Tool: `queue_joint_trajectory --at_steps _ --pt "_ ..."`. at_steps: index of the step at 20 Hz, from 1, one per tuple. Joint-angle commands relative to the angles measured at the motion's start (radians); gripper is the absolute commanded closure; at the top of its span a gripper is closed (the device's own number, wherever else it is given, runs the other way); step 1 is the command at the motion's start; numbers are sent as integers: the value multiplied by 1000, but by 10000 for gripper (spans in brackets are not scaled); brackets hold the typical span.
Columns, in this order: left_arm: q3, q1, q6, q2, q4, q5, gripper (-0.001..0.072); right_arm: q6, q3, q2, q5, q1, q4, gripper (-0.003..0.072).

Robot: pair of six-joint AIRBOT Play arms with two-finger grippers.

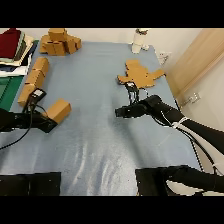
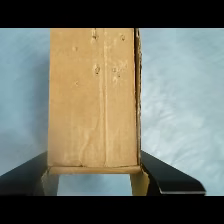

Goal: Fold the box.

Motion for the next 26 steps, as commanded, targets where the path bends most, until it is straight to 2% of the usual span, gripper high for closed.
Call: queue_joint_trajectory --at_steps 1,4,8,14,18,23,24,25,26 --pt "1 146 -149 49 163 -93 299 0 0 -8 0 0 -3 665" --pt "1 232 -170 48 215 -150 299 0 0 -8 0 0 -3 665" --pt "1 309 -211 46 260 -124 299 0 0 -8 0 0 -3 665" --pt "1 321 -238 -1 325 -70 298 0 0 -7 0 0 -3 665" --pt "5 321 -281 -66 331 30 298 0 0 -7 0 0 -1 665" --pt "70 321 -281 -174 327 117 296 0 0 -7 0 0 0 665" --pt "88 321 -281 -201 318 134 209 0 0 -7 0 0 3 665" --pt "108 321 -281 -232 298 154 73 0 0 -7 0 0 3 665" --pt "130 320 -281 -265 275 168 46 0 0 -8 0 0 4 665"
